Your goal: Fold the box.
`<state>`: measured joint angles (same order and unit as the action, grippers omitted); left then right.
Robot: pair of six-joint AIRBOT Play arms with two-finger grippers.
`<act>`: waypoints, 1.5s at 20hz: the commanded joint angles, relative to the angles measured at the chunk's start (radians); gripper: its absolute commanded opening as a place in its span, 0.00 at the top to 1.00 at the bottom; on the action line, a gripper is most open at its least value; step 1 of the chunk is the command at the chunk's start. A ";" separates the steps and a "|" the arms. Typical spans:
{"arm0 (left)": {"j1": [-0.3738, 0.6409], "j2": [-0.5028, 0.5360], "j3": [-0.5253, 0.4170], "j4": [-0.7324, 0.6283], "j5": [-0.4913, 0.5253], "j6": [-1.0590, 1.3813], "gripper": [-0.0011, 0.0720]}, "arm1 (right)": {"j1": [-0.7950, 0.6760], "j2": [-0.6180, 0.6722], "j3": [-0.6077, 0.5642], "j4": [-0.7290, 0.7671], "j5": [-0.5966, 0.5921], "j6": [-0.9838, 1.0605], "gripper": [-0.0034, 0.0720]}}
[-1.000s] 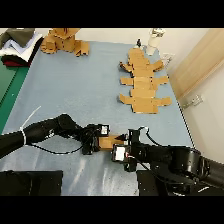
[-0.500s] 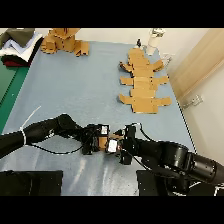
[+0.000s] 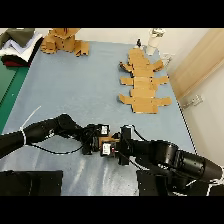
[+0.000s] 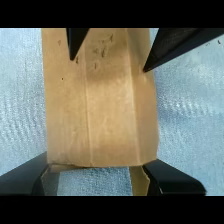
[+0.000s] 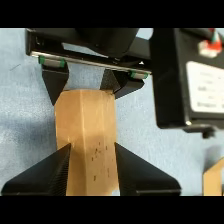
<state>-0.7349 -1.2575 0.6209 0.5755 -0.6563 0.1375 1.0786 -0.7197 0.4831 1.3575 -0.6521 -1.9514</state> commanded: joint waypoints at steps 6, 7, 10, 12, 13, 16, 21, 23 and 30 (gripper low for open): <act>0.000 0.000 0.001 0.000 0.000 0.000 0.59 | 0.008 -0.011 0.007 0.020 -0.004 -0.048 0.41; 0.000 0.000 0.001 0.001 0.000 0.000 0.59 | 0.008 -0.011 0.007 0.026 -0.006 -0.051 0.41; -0.001 0.000 0.001 0.001 0.000 0.001 0.59 | 0.008 -0.011 0.007 0.071 -0.013 -0.075 0.41; 0.000 0.000 0.001 0.000 0.000 0.000 0.59 | 0.008 -0.016 0.007 0.075 -0.014 -0.089 0.31; 0.000 0.000 0.001 0.000 0.000 0.000 0.59 | 0.008 -0.021 0.007 0.075 -0.014 -0.093 0.31; 0.000 0.000 0.001 0.000 0.000 0.000 0.59 | 0.008 -0.034 0.007 0.058 -0.013 -0.093 0.35; 0.000 0.000 0.001 0.000 0.000 0.000 0.59 | 0.008 -0.040 0.007 -0.004 -0.010 -0.092 0.43; 0.000 0.000 0.001 0.001 0.000 0.000 0.59 | 0.008 -0.040 0.008 -0.032 -0.010 -0.092 0.43; 0.000 0.000 0.001 0.001 0.000 0.000 0.59 | 0.008 -0.040 0.011 -0.043 -0.010 -0.092 0.69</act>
<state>-0.7349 -1.2575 0.6212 0.5751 -0.6514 0.1341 1.0878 -0.7593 0.4908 1.3258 -0.6624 -2.0434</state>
